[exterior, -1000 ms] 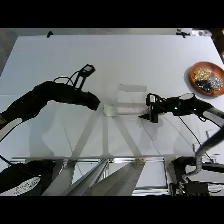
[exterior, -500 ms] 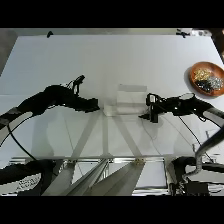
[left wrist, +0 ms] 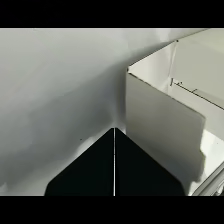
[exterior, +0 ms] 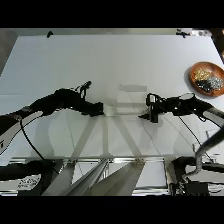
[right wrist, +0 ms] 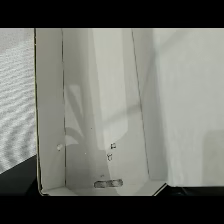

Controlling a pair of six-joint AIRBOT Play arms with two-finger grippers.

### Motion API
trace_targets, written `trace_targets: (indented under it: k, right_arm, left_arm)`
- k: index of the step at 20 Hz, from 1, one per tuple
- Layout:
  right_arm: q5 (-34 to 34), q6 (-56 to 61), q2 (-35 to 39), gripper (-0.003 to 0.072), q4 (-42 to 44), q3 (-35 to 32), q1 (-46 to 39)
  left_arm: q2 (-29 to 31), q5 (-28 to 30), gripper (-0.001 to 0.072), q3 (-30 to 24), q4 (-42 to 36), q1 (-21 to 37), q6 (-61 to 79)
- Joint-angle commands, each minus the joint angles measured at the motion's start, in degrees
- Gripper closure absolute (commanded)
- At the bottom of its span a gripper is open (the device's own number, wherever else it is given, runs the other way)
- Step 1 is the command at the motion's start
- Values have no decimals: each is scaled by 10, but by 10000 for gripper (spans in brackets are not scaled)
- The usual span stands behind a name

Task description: Fold the box and place the chain.

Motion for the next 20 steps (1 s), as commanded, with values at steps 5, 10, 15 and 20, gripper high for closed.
trace_targets:
  k: [5, 10, 15, 20]
  right_arm:
    - [0, 0, 0, 248, 0, 0, 0]
    - [0, 0, 0, 248, 0, 0, 0]
    - [0, 0, 0, 248, 0, 0, 0]
    - [0, 0, 0, 248, 0, 0, 0]
  left_arm:
    - [-4, 0, 699, 52, -9, -26, 8]
    - [-2, 7, 699, 65, -10, -48, 18]
    - [16, 3, 699, 68, -7, -58, 23]
    - [17, 2, 554, 82, -5, -74, 22]
